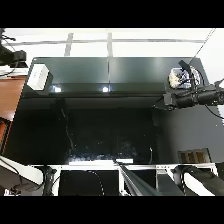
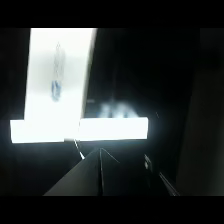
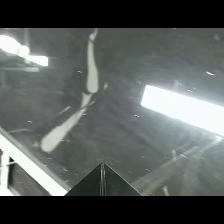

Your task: Fold the box and place the chain.

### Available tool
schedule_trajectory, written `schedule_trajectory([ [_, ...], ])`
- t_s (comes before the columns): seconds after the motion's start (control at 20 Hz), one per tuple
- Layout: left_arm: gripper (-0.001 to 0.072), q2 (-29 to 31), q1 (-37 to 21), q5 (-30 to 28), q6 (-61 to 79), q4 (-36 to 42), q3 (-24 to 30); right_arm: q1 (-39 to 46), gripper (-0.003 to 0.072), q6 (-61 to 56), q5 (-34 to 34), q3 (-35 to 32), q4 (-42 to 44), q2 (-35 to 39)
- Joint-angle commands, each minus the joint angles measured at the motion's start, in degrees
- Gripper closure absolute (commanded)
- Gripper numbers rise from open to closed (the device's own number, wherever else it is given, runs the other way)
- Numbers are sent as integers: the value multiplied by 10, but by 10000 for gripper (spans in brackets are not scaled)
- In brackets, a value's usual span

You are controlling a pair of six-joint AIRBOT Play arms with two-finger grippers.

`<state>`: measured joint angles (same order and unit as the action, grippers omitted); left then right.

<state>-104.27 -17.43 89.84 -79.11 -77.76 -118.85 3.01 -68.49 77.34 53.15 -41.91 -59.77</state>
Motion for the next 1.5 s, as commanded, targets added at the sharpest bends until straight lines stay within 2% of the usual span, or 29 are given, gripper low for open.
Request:
schedule_trajectory([
  [0.0, 687, 111, 4, 107, -22, 5, 70, -1, 674, 0, -15, 0, -54, 0],
  [0.05, 687, 159, 13, 90, -22, 4, 117, -1, 674, 0, -35, 0, -70, 0],
  [0.1, 687, 211, 22, 48, -23, 4, 174, -1, 674, 0, -66, -2, -83, 0],
  [0.2, 686, 343, 45, -85, -23, 5, 338, -1, 675, 0, -152, -20, -106, 3],
  [0.3, 686, 467, 69, -187, -23, 4, 502, -1, 679, -1, -264, -67, -130, 31],
  [0.4, 686, 586, 87, -246, -23, 4, 653, 0, 677, 0, -347, -128, -177, 80],
  [0.5, 686, 675, 93, -281, -23, 4, 759, 0, 675, 0, -381, -169, -220, 104],
  [0.6, 685, 750, 93, -324, -23, 4, 840, 0, 674, -1, -385, -186, -238, 104],
  [0.75, 685, 812, 93, -345, -23, 22, 897, -1, 673, -1, -339, -188, -226, 104],
  [0.85, 684, 830, 93, -330, -23, 39, 905, -1, 673, -1, -335, -188, -227, 104],
  [1.45, 684, 830, 93, -328, -23, 47, 905, -1, 673, -1, -334, -188, -227, 104],
])
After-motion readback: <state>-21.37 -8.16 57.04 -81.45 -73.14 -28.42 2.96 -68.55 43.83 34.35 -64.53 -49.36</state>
